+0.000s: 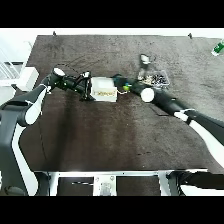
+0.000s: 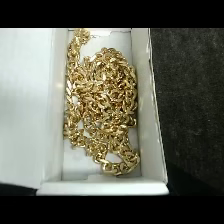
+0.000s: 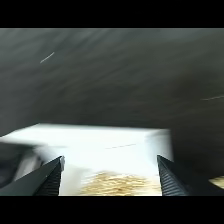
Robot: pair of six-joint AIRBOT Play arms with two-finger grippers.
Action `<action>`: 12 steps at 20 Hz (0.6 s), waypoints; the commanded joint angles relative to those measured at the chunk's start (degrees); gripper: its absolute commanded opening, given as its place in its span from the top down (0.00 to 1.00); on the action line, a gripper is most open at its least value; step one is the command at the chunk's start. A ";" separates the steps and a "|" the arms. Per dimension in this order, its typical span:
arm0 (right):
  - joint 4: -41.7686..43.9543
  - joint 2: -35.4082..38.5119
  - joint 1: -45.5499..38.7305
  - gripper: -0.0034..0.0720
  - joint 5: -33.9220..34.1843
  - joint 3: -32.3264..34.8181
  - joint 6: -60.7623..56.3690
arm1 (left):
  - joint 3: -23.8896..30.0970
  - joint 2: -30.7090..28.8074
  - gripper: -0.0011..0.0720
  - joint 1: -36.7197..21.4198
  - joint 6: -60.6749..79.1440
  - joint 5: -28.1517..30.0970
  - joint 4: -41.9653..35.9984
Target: Fold the box and place the chain.
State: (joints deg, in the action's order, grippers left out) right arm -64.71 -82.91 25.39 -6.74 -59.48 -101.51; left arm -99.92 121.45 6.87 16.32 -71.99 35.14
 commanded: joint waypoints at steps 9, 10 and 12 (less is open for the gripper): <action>3.23 -7.65 -12.02 0.06 4.46 7.23 -4.61 | -0.02 -0.02 0.31 0.04 0.02 0.11 0.00; 3.28 -9.66 -12.00 0.06 4.46 5.66 -4.94 | -0.02 -0.02 0.31 0.04 0.02 0.11 0.00; 3.87 -13.29 -11.87 0.08 4.39 1.66 -5.51 | -0.02 -0.02 0.31 0.04 0.02 0.13 0.00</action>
